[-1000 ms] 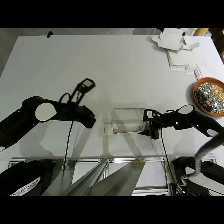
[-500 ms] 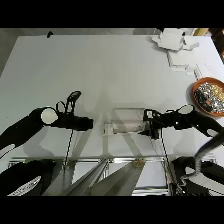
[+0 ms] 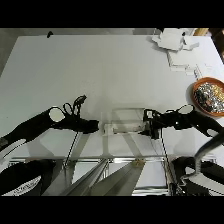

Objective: Fold the box and place the chain.

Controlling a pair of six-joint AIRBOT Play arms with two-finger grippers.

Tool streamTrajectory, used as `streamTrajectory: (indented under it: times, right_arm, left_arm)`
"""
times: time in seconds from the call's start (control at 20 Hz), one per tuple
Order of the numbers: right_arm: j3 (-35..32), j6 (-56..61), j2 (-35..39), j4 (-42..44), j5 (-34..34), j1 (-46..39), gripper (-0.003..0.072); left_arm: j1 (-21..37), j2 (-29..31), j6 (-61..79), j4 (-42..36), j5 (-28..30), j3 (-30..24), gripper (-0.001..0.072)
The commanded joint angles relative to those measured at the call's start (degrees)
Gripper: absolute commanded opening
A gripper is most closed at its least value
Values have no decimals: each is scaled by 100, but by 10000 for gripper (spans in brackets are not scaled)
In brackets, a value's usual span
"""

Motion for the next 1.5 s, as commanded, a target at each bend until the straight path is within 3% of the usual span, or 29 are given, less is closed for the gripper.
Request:
streamTrajectory:
  times: [0.0, 0.4, 0.5, 0.65, 0.9, 1.0, 1.45]
  right_arm:
    - [0, 2, -2, 2, 0, 0, 466]
    - [0, 2, -2, 2, 2, 0, 466]
    - [0, 2, -2, 0, 0, 0, 466]
    - [0, 2, -2, 2, 2, 0, 466]
    - [0, 2, -2, 2, 2, 0, 466]
    - [0, 2, -2, 2, 2, 0, 466]
    - [0, 2, -2, 2, 2, 0, 466]
  left_arm:
    - [-90, -120, 15, -144, 96, 2, 5]
    - [-627, -118, 13, -269, 221, 289, 26]
    - [-691, -114, 15, -269, 216, 411, 81]
    - [-811, -114, 15, -227, 216, 625, 277]
    - [-839, -116, 15, -197, 219, 776, 288]
    - [-839, -116, 13, -197, 232, 776, 375]
    - [-824, -120, 15, -197, 282, 776, 393]
